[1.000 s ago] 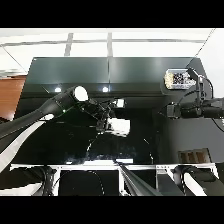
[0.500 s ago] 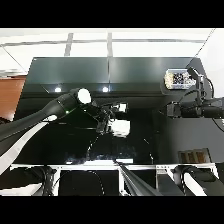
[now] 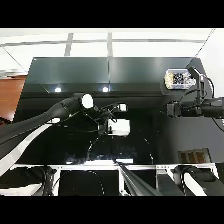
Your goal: Fold the box and place the chain.
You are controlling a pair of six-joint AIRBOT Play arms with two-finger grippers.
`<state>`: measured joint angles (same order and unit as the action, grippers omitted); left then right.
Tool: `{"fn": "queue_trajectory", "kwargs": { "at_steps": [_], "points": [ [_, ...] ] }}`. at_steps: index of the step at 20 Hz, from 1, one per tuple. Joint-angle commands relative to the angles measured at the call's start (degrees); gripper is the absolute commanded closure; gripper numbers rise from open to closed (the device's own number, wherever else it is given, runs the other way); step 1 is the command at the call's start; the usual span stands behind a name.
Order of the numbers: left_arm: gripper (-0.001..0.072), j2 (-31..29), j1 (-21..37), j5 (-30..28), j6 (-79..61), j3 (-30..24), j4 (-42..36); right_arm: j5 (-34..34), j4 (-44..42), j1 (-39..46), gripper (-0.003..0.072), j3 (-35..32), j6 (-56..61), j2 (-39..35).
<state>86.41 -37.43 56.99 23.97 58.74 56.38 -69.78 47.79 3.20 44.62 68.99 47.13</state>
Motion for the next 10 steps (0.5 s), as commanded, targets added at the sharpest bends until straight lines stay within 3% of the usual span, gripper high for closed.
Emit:
{"fn": "queue_trajectory", "kwargs": {
  "at_steps": [1, 5, 8, 10],
  "points": [
    [0.0455, -2.2, 2.7, 2.2, 4.2, -0.1, 0.4, -0.2, 0.0, 0.0, 0.067, 0.0, 0.0, -0.1],
    [0.0455, -5.4, 13.8, 1.5, 10.3, 1.4, 5.2, 0.0, 0.0, 0.0, 0.067, 0.0, 0.0, -0.1],
    [0.0455, -5.5, 27.2, 0.8, 15.6, 4.9, 5.9, 0.0, -0.7, 0.0, 0.067, 0.0, 0.1, -0.1],
    [0.0455, -5.3, 37.8, -3.4, 18.2, 8.0, 6.0, 0.1, -1.9, 0.0, 0.067, 0.0, 0.1, -0.1]
  ]
}}
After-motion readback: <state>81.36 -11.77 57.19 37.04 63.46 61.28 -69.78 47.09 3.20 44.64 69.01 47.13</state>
